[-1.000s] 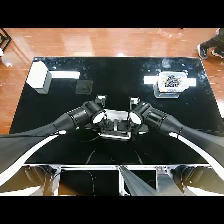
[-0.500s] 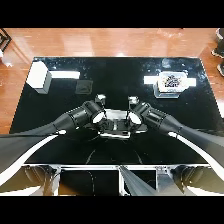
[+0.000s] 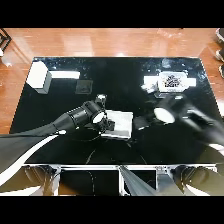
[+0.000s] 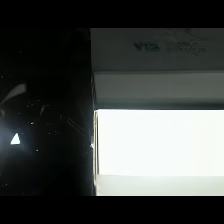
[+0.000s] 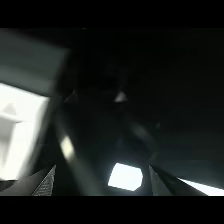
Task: Fold the box and place the chain.
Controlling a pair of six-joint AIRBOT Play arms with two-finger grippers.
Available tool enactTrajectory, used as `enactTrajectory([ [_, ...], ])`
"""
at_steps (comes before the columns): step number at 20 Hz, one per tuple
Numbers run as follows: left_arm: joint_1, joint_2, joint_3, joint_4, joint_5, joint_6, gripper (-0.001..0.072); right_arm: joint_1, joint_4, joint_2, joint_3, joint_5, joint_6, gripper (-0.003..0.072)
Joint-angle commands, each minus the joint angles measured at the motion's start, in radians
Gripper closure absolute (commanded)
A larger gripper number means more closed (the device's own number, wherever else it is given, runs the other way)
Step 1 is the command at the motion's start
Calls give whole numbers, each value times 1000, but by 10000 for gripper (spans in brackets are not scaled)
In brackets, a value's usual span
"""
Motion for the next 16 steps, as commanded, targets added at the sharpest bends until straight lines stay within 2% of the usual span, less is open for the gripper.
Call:
enactTrajectory([
  [1,0,0,0,-4,8,-1,686,-166,-170,132,1,54,-63,26],
  [5,0,0,0,-4,6,-1,686,-484,-150,53,11,-215,-112,26],
  [8,0,0,0,-4,7,-1,686,-659,-96,-143,132,-343,-145,26],
  [10,1,0,0,-4,12,-2,686,-701,-82,-312,264,-377,-251,26],
  [13,0,0,0,-4,10,-1,685,-712,-89,-538,426,-434,-537,27],
  [14,1,0,0,-4,10,-1,686,-711,-89,-587,451,-468,-605,42],
  [15,1,0,0,-4,10,-1,686,-711,-89,-629,472,-509,-628,109],
  [16,1,0,0,-3,7,-1,686,-711,-87,-658,489,-543,-629,106],
])
